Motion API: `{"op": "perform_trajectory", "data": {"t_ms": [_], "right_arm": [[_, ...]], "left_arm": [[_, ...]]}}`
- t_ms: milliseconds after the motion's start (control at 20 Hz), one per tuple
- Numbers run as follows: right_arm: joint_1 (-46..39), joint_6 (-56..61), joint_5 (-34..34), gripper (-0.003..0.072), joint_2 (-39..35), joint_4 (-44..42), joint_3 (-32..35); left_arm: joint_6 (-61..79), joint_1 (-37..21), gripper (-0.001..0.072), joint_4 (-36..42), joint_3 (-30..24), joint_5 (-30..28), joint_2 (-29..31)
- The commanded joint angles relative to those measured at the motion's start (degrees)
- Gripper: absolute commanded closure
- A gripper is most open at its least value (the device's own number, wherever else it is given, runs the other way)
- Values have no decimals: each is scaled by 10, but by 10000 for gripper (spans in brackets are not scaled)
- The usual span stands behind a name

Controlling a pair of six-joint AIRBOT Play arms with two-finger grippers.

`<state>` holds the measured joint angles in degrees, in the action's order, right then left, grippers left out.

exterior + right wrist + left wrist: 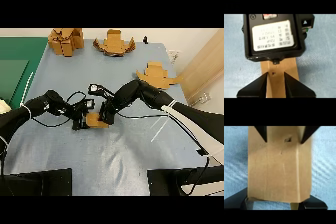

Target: Fold the box.

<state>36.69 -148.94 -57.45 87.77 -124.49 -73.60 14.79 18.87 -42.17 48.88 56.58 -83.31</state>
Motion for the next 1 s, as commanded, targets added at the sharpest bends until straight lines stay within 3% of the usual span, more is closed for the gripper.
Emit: {"op": "perform_trajectory", "data": {"t_ms": [0, 250, 300, 350, 650, 800, 950], "right_arm": [[8, 5, 16, 379, 7, 20, 0], [24, 6, 9, 369, 8, 22, 0], [27, 7, 9, 299, 8, 22, 0], [29, 14, 11, 286, 8, 28, 0], [64, 108, 15, 287, 4, 156, 0], [89, 174, 16, 336, -4, 224, 0], [103, 194, 24, 336, -26, 250, 0]], "left_arm": [[1, 0, 531, 0, 0, 0, 0], [1, 0, 531, 0, 0, 0, 0], [1, 0, 531, 0, 0, 0, 0], [1, 0, 531, 0, 0, 0, 0], [2, 0, 531, 0, 0, 0, 0], [1, 0, 531, 0, 0, 0, 0], [1, 0, 531, 0, 0, 0, 0]]}}
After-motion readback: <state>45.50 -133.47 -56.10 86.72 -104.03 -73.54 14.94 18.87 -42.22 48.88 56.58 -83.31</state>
